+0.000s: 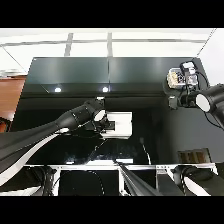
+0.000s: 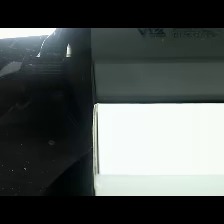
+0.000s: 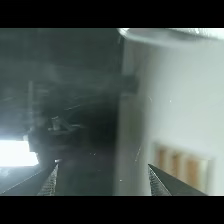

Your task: Fold the box and place the chain.

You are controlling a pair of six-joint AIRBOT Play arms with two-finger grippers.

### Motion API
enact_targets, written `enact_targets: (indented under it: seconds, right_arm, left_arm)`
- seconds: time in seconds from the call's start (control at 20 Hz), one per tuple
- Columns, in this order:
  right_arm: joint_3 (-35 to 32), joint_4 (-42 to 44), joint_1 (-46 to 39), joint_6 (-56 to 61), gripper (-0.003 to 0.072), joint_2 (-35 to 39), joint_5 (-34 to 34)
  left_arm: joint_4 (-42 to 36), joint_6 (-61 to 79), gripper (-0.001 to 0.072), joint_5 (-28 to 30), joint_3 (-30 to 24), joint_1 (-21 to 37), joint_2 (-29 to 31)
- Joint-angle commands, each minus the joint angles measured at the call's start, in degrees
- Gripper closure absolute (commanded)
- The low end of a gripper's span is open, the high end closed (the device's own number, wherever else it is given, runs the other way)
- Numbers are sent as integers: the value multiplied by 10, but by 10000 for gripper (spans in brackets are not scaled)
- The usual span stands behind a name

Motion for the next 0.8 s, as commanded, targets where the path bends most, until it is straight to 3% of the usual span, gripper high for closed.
enact_targets:
  seconds: [0.0,0.1,0.2,0.5,0.75]
  right_arm:
    - [-28,126,-105,-43,27,-68,-81]
    - [19,147,-120,-47,28,-115,-91]
    - [111,152,-141,-4,59,-170,-92]
    - [405,204,-206,140,59,-370,-1]
    - [471,327,-245,210,60,-471,-11]
  left_arm:
    - [0,-1,681,-1,0,0,0]
    - [0,-1,681,-1,0,0,0]
    - [0,-1,681,-1,0,0,0]
    - [0,0,681,-6,0,0,0]
    - [0,0,681,-14,0,0,0]
